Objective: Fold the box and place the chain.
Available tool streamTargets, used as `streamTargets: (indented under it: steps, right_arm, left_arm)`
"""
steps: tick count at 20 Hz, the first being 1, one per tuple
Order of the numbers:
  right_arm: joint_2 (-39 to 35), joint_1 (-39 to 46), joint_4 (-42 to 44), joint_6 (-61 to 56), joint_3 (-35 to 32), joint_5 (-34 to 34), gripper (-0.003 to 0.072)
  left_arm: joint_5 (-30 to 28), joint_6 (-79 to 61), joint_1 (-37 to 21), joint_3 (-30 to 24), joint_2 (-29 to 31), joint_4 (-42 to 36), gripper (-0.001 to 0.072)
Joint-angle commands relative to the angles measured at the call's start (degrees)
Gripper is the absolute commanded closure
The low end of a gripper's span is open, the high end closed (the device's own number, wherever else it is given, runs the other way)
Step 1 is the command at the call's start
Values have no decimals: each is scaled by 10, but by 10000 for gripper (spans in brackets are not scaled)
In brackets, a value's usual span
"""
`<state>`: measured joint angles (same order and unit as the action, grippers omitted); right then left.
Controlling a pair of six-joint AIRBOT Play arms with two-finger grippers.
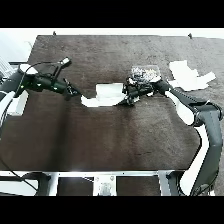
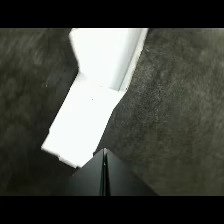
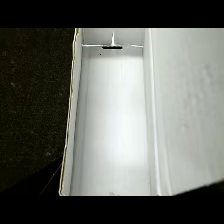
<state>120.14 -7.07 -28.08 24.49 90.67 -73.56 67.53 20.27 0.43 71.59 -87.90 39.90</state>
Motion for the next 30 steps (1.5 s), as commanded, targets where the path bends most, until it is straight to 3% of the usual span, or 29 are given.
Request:
streamTargets:
  steps: [1,6,14,17,22,30]
  right_arm:
    - [0,0,0,0,0,0,166]
    - [0,0,0,0,0,0,166]
    - [0,0,0,0,0,0,166]
    - [0,0,0,0,0,0,166]
    - [0,0,0,0,0,0,166]
    - [0,0,0,0,0,0,166]
  left_arm:
    - [-6,158,-19,-23,9,1,691]
    - [-53,267,-18,-68,8,-13,691]
    - [-117,288,-18,-122,3,-26,689]
    - [-127,288,-18,-123,-25,-38,689]
    - [-131,245,-12,-123,-75,-125,689]
    - [-180,242,43,-114,-116,-135,689]
